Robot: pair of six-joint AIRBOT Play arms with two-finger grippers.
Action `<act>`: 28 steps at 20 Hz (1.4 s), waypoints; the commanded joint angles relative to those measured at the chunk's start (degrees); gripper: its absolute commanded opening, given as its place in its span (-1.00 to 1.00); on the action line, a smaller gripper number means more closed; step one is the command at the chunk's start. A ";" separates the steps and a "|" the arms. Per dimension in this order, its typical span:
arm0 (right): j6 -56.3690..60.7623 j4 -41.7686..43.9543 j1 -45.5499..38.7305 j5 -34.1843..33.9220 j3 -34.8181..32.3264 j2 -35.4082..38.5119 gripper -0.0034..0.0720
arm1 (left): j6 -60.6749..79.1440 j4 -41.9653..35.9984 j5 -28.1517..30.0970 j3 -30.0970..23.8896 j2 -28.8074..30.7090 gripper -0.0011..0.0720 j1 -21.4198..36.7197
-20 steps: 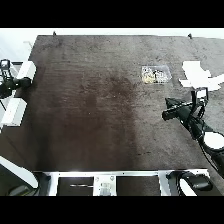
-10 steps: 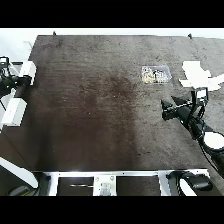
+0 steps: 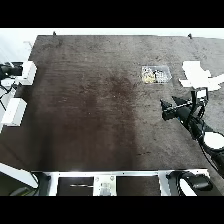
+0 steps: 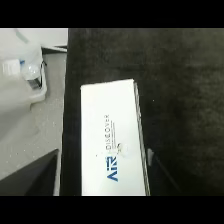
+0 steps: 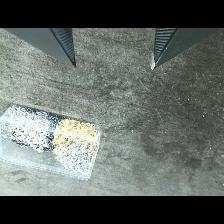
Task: Fold the box and place the chain.
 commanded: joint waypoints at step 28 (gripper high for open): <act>3.19 2.78 -11.85 10.19 0.70 19.65 -0.91 | 27.39 -36.37 10.36 -77.13 94.33 -0.94 -16.81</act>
